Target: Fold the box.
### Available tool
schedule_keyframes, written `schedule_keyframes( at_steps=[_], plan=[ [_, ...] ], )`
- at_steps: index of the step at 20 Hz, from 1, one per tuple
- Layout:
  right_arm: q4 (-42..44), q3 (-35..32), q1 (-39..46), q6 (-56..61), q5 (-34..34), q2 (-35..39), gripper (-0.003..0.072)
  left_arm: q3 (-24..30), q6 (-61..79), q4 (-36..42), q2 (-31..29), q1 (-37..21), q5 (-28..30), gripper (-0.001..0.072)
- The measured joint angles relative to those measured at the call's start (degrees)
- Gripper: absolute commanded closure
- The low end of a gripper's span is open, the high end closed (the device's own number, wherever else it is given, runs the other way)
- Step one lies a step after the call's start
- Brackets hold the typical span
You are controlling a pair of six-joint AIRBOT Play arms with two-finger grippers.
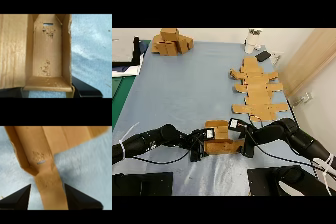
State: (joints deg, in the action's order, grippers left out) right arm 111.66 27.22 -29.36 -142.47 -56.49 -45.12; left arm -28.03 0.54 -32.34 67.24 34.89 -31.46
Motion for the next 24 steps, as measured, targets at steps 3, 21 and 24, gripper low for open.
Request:
schedule_keyframes(
  at_steps=[3,21,24],
  plan=[
    [1.4,-0.4,-2.6,-5.1,5.1,-1.7,0.0043,-0.1,0.0,0.0,0.0,0.0,-0.1,0.0348],
    [10.7,-0.6,-5.2,-12.6,8.9,-3.8,0.0236,-0.1,0.0,0.0,0.0,0.0,-0.2,0.0348],
    [11.2,-0.6,-6.3,-13.2,9.1,-4.9,0.0155,-0.1,0.1,-0.2,0.0,0.0,-0.2,0.0348]
  ],
)
